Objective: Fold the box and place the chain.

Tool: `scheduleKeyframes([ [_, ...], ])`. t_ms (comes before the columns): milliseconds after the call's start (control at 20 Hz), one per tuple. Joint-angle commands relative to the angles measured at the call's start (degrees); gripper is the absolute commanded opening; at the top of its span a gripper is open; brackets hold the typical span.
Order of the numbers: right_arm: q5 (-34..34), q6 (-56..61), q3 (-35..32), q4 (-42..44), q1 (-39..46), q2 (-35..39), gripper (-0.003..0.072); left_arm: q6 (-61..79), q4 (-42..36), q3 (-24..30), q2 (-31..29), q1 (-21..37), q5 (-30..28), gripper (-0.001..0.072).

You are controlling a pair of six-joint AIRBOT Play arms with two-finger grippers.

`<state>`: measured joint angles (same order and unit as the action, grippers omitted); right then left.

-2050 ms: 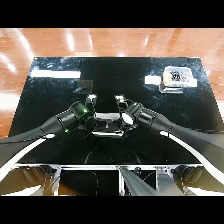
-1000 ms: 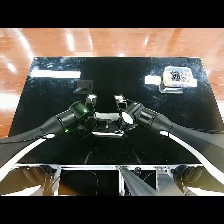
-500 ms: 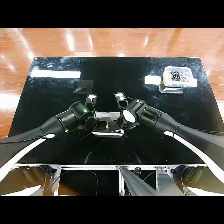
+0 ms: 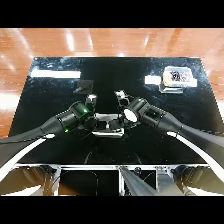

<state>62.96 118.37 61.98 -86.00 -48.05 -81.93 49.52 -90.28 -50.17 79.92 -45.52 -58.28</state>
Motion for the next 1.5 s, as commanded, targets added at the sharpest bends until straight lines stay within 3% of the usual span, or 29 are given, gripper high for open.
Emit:
scheduleKeyframes([
  [0,-2.40,0.13,0.02,-0.42,0.17,-1.92,0.0383,0.00,0.02,0.00,-0.02,0.04,-0.13,0.0024],
  [1150,-3.63,1.84,0.04,-1.07,0.20,-5.86,0.0382,0.02,-0.15,0.00,-0.02,0.04,-0.13,0.0024],
  [1200,-3.63,1.81,0.04,-1.07,0.20,-5.86,0.0355,0.00,-0.13,0.00,-0.02,0.04,-0.11,0.0025],
  [1250,-3.65,1.77,0.04,-1.07,0.17,-5.86,0.0243,0.00,-0.13,0.00,-0.02,0.04,-0.07,0.0024],
  [1300,-3.65,1.57,0.04,-0.96,0.17,-5.86,0.0182,0.00,-0.15,0.00,-0.02,0.04,0.00,0.0024],
  [1350,-3.69,1.36,0.04,-0.79,0.17,-5.86,0.0184,0.02,-0.13,0.00,-0.02,0.04,0.00,0.0025],
  [1450,-3.67,0.92,0.04,-0.79,0.17,-5.86,0.0025,0.02,-0.13,0.00,-0.02,0.04,0.02,0.0025],
])
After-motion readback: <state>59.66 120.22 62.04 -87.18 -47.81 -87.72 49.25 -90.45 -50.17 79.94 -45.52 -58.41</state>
